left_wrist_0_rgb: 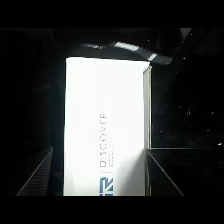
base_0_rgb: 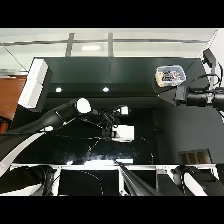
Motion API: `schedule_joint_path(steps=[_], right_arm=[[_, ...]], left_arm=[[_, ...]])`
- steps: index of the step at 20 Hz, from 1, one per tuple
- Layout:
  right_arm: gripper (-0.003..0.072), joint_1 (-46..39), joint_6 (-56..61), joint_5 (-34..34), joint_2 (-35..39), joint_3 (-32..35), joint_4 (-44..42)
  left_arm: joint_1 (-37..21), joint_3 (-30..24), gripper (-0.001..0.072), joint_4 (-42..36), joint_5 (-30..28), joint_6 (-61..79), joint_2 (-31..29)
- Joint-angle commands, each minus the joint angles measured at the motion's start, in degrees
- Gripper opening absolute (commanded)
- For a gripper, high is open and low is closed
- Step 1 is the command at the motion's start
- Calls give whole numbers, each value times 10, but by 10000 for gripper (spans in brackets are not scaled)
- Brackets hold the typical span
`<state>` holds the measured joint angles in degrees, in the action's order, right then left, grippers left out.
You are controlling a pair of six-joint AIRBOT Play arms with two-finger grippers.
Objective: Fold the box and place the chain.
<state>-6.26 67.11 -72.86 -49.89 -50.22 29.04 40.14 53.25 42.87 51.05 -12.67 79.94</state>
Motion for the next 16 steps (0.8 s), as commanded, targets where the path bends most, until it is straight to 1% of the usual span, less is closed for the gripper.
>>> schedule_joint_path(steps=[1, 6, 11, 16], right_arm=[[12, 0, 0, 0, 0, 0, 2], [12, 0, 0, 0, 0, 0, 2], [13, 0, 0, 0, 0, 0, 2], [13, 0, 0, 0, 0, 0, 2]], left_arm=[[-9, 1, 712, 0, 5, -4, -9], [-5, 0, 712, 12, 30, -16, -5], [3, 0, 712, 16, 32, -16, 0], [15, 0, 715, 21, 2, -16, 0]])
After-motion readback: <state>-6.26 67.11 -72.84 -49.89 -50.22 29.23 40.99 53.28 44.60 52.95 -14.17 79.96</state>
